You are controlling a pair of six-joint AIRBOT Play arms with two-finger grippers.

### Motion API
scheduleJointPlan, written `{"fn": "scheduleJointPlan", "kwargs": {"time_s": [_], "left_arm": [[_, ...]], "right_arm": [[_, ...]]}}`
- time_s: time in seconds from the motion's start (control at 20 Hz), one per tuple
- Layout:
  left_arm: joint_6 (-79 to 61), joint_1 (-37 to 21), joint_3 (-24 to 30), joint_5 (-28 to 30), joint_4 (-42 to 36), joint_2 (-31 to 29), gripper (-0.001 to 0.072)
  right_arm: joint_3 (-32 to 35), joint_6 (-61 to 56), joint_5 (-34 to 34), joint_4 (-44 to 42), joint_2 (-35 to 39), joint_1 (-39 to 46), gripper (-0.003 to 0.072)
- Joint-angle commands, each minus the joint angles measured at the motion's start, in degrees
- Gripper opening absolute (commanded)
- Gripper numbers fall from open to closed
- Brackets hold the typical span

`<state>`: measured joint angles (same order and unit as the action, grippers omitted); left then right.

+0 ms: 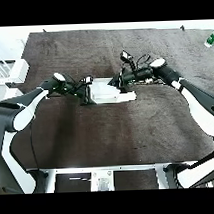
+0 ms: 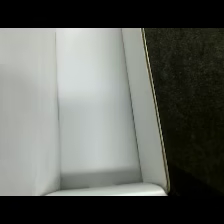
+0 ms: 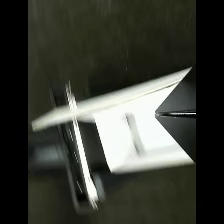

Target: Fold the box and place the chain.

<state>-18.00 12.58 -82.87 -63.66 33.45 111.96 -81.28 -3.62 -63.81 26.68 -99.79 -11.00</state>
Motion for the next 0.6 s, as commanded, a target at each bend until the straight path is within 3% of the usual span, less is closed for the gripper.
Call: {"fn": "scheduleJointPlan", "kwargs": {"time_s": [0.0, 0.15, 0.55], "left_arm": [[0.00, -0.07, -0.02, 0.00, 0.02, -0.04, 0.0527], [-0.02, -0.07, -0.02, 0.00, 0.02, -0.04, 0.0527], [-0.02, -0.07, -0.02, 0.00, 0.00, -0.04, 0.0527]], "right_arm": [[0.09, -3.78, 10.32, -1.79, -0.20, -1.03, 0.0012], [0.09, -7.32, 16.55, -1.60, -0.79, -0.81, 0.0012], [0.09, -14.21, 17.31, 3.65, -5.03, 0.04, 0.0012]]}}
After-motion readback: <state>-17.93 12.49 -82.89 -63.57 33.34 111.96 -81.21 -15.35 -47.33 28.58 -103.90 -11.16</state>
